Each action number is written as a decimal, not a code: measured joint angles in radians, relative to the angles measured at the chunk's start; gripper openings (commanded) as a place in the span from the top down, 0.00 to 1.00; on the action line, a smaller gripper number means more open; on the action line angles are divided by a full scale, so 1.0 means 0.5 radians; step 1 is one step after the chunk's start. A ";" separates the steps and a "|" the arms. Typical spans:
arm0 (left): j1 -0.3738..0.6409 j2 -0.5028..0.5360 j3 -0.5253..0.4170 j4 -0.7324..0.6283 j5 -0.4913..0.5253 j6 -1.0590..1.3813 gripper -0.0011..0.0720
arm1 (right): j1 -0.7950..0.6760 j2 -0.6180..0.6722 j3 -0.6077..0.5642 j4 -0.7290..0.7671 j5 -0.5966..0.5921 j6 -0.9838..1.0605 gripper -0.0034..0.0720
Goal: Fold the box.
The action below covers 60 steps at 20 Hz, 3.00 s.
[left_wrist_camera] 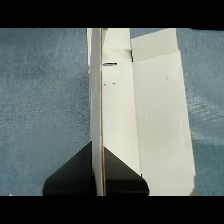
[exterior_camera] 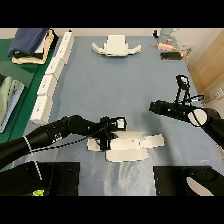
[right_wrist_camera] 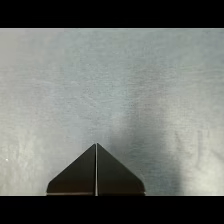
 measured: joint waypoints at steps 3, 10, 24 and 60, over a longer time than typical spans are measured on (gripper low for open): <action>0.000 0.000 0.000 0.005 -0.002 -0.001 0.97 | 0.000 0.043 0.019 -0.004 0.165 0.001 0.95; 0.000 -0.001 0.000 0.007 -0.005 -0.001 0.97 | 0.004 0.423 0.110 -0.026 1.199 0.101 0.95; 0.000 -0.001 0.000 0.008 -0.006 -0.001 0.97 | 1.054 0.472 -0.249 0.164 1.151 -1.791 0.00; 0.000 -0.001 0.000 0.008 -0.006 0.000 0.97 | 1.546 0.406 -0.286 -1.292 0.603 -0.008 0.00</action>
